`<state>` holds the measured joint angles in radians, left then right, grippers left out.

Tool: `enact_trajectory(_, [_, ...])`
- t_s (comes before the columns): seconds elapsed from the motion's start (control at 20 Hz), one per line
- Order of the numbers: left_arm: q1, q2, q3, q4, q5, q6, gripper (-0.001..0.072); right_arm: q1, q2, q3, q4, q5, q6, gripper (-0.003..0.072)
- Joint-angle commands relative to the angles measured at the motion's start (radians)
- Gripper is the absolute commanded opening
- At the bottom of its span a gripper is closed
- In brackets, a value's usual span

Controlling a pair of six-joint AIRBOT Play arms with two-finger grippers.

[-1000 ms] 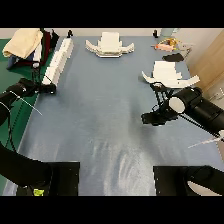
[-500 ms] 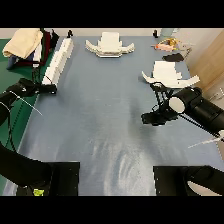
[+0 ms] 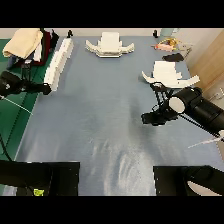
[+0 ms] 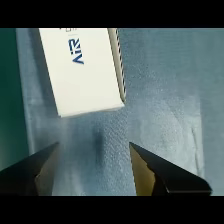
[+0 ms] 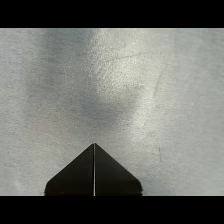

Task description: Fold the box.

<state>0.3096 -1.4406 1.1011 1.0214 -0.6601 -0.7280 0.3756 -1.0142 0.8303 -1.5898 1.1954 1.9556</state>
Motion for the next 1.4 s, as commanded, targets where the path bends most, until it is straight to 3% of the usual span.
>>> enact_trajectory(0.0, [0.035, 0.112, 0.001, 0.033, -0.199, -0.084, 0.0696, 0.0, -0.001, 0.0, 0.0, 0.0, 0.0, 0.0002])
enact_trajectory(0.05, [0.035, 0.142, 0.001, 0.032, -0.256, -0.101, 0.0694, 0.0, -0.001, 0.0, 0.0, 0.0, 0.0, 0.0002])
enact_trajectory(0.1, [0.029, 0.17, 0.001, 0.018, -0.31, -0.121, 0.0577, 0.0, -0.001, 0.0, 0.0, 0.0, 0.0, 0.0002])
enact_trajectory(0.2, [0.006, 0.22, 0.001, -0.037, -0.412, -0.129, 0.009, 0.0, -0.001, 0.0, 0.0, 0.0, 0.0, 0.0002])
enact_trajectory(0.25, [-0.016, 0.247, 0.001, -0.072, -0.462, -0.13, 0.0013, 0.0, -0.001, 0.0, 0.0, 0.0, 0.0, 0.0002])
enact_trajectory(0.35, [-0.09, 0.295, 0.001, -0.11, -0.536, -0.155, 0.0012, 0.0, -0.001, 0.0, 0.0, 0.0, 0.0, 0.0002])
enact_trajectory(0.5, [-0.267, 0.347, -0.002, -0.105, -0.562, -0.236, 0.0012, 0.0, -0.001, 0.0, 0.0, 0.0, 0.0, 0.0002])
enact_trajectory(0.7, [-0.533, 0.357, -0.03, -0.103, -0.476, -0.361, 0.0012, 0.0, -0.001, 0.0, 0.0, 0.0, 0.0, 0.0002])
enact_trajectory(0.9, [-0.726, 0.356, -0.112, -0.093, -0.342, -0.412, 0.0012, 0.0, -0.001, 0.0, 0.0, 0.0, 0.0, 0.0002])
enact_trajectory(1.1, [-0.809, 0.356, -0.19, -0.093, -0.257, -0.417, 0.0013, 0.0, -0.001, 0.0, 0.0, 0.0, 0.0, 0.0002])
enact_trajectory(1.35, [-0.811, 0.356, -0.196, -0.098, -0.275, -0.417, 0.0013, 0.0, -0.001, 0.0, 0.0, 0.0, 0.0, 0.0002])
